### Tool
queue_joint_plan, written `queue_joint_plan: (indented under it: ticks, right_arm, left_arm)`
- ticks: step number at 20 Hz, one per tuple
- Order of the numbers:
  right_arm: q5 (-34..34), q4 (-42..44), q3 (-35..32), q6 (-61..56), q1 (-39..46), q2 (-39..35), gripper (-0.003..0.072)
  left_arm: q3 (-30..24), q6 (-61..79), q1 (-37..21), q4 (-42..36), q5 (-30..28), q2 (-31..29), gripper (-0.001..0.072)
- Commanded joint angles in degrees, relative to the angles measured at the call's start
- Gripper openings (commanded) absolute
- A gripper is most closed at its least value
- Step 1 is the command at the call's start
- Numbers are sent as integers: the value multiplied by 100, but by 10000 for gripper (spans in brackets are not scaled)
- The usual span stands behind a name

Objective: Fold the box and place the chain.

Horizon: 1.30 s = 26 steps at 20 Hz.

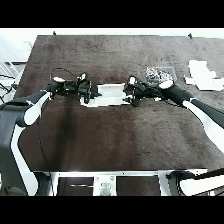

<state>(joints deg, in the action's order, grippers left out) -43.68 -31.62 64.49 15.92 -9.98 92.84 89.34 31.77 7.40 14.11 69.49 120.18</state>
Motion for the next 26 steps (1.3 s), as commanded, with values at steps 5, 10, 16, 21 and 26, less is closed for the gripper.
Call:
queue_joint_plan:
  ticks: [5, 10, 16, 21, 26]
  right_arm:
    - [-1506, 11, 898, 90, 308, 820, 627]
    - [-2234, 4, 1419, 133, 341, 1296, 627]
    - [-2411, 9, 1462, 133, 339, 1530, 682]
    - [-2396, 11, 1617, 238, 328, 1757, 682]
    - [-2461, -11, 1906, 240, 243, 1982, 682]
  left_arm:
    - [7, 2, 0, 2, 2, 2, 19]
    - [7, 2, 0, 2, 2, 2, 19]
    - [7, 2, 0, 2, 2, 2, 19]
    - [7, 2, 0, 2, 2, 2, 19]
    - [7, 2, 0, 2, -2, 2, 19]
